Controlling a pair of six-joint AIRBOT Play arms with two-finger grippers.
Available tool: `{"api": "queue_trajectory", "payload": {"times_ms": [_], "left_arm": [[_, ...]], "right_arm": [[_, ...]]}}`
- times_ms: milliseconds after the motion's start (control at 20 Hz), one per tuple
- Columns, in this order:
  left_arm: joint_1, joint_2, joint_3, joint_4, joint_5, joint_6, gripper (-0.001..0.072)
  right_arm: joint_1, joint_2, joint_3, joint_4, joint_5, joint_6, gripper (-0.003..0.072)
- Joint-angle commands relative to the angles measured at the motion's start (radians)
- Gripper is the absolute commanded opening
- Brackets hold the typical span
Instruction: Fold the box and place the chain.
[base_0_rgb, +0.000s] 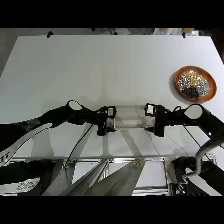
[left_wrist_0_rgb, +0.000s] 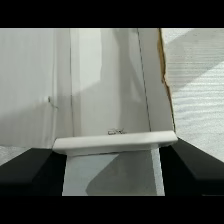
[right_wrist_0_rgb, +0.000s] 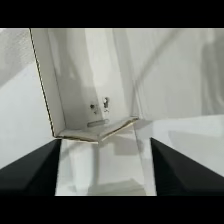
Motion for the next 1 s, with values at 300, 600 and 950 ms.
{"api": "queue_trajectory", "payload": {"times_ms": [300,600,950], "left_arm": [[0.0,0.0,0.0,0.0,0.001,0.0,0.0331],[0.0,0.0,0.0,0.0,0.001,0.0,0.0331],[0.0,0.0,0.0,0.0,0.001,0.0,0.0331]], "right_arm": [[0.0,0.096,0.0,0.399,-0.034,-0.063,0.0013],[0.0,-0.107,0.0,0.528,-0.294,0.0,0.0014],[0.0,-0.202,0.001,0.508,-0.226,0.037,0.0013]]}}
